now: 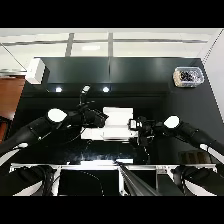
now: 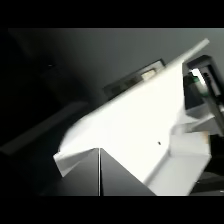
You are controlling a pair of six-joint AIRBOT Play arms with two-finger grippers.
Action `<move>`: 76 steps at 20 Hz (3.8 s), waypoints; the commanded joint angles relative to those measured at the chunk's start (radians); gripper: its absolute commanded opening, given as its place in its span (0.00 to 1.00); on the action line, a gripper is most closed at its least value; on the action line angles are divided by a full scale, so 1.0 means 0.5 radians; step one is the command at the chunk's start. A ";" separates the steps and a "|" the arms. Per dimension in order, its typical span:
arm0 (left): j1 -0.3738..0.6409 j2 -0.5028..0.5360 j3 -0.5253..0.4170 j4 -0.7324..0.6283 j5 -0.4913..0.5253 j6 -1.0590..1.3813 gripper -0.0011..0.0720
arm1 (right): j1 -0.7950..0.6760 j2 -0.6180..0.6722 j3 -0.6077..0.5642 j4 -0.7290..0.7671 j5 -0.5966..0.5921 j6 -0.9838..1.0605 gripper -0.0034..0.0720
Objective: Fold the box and place the chain.
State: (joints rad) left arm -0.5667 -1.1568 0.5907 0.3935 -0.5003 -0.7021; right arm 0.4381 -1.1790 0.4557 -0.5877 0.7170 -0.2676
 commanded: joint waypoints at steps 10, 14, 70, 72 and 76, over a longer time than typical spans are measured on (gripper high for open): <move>-0.108 0.019 0.062 0.528 0.062 0.130 0.05 | 0.001 -0.002 -0.001 0.000 0.001 -0.002 0.76; 0.146 0.321 0.061 0.785 -0.329 0.127 0.05 | 0.001 -0.002 -0.001 0.000 0.001 -0.002 0.76; -0.130 -0.028 -0.236 0.162 -0.093 1.570 0.48 | 0.001 -0.002 -0.001 0.000 -0.001 -0.001 0.76; -0.140 -0.029 -0.236 0.161 -0.092 1.569 0.62 | 0.001 -0.002 -0.001 0.000 -0.001 -0.001 0.76; -0.140 -0.031 -0.236 0.161 -0.099 1.570 0.43 | 0.001 -0.002 -0.001 0.000 -0.001 -0.001 0.76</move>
State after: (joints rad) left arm -0.6350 -1.1713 0.4725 0.4740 -0.5488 0.0834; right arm 0.4377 -1.1790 0.4557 -0.5877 0.7158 -0.2684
